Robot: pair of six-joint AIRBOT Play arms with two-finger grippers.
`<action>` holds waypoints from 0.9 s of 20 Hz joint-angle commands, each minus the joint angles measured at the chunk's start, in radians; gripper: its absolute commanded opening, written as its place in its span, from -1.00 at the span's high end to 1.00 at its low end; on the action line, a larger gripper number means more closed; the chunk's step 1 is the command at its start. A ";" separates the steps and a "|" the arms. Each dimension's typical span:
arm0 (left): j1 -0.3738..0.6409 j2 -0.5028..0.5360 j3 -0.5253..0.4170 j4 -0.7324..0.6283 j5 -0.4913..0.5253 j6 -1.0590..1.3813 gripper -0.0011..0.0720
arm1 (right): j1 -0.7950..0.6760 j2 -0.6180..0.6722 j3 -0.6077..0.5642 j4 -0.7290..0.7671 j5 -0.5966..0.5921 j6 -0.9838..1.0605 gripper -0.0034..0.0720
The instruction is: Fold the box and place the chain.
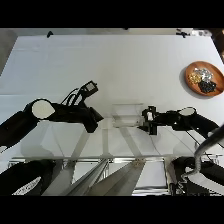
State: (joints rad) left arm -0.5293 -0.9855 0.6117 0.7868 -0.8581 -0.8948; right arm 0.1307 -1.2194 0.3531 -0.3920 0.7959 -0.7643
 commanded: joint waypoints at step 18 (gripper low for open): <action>0.219 -0.045 -0.222 -0.384 0.048 -0.010 0.96 | 0.000 0.000 0.000 0.000 0.000 0.000 -0.33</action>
State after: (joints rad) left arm -0.3271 -0.9916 0.4068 0.4263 -0.7685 -0.9005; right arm 0.1307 -1.2194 0.3531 -0.3916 0.7963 -0.7643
